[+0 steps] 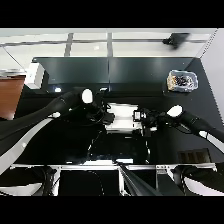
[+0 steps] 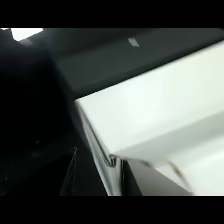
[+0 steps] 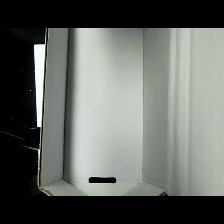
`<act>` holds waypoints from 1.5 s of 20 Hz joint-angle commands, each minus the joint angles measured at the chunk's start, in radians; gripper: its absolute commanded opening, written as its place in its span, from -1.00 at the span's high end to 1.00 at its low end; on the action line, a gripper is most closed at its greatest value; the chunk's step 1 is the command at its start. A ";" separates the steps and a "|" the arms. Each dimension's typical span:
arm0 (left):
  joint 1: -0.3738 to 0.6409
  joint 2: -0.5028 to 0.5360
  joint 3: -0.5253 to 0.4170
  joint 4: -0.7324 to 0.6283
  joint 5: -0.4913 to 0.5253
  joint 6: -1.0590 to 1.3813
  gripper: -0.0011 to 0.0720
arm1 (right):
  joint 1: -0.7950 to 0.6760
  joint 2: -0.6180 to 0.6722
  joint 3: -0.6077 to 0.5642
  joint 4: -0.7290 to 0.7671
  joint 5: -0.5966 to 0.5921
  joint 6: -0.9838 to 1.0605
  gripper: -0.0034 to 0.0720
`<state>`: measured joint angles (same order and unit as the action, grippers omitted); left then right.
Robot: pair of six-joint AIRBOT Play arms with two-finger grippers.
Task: Fold the box and place the chain.
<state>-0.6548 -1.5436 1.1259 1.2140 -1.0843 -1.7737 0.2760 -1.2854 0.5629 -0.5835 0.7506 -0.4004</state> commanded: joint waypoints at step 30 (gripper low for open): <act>-0.148 -0.097 0.154 0.238 -0.095 -0.458 0.91 | 0.000 0.000 0.000 -0.001 0.002 0.000 0.28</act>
